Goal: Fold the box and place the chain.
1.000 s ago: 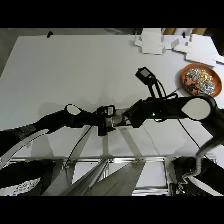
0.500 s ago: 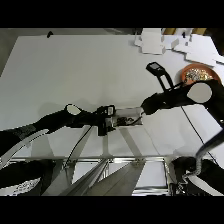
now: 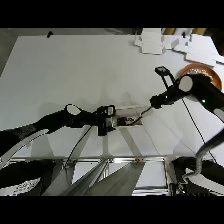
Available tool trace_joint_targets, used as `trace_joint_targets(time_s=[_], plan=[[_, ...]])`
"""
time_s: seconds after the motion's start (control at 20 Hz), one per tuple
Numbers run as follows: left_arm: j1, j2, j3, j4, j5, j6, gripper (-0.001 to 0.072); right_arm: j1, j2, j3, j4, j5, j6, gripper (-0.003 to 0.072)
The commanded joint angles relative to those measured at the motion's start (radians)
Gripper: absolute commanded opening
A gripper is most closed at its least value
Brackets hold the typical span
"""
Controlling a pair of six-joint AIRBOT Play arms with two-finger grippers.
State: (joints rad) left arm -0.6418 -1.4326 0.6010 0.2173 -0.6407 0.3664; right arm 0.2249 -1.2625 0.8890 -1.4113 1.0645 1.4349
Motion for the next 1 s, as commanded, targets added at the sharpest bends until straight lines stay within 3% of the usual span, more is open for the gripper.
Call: trace_joint_targets(time_s=[0.0, 0.2, 0.6, 0.95], plan=[[0.0, 0.0, 0.0, 0.0, 0.0, 0.0, 0.017, -0.006, -0.094, 0.001, -0.018, -0.037, 0.013, 0.0408], [0.0, 0.001, 0.0, 0.0, 0.0, 0.0, 0.017, -0.006, -0.12, 0.001, -0.018, -0.104, 0.057, 0.0336], [0.0, 0.0, 0.0, 0.0, 0.0, 0.0, 0.017, -0.007, -0.124, 0.001, -0.082, -0.164, 0.112, 0.0317], [0.0, 0.0, 0.0, 0.0, 0.0, 0.0, 0.017, -0.006, -0.161, 0.001, -0.085, -0.142, 0.139, 0.0284]])
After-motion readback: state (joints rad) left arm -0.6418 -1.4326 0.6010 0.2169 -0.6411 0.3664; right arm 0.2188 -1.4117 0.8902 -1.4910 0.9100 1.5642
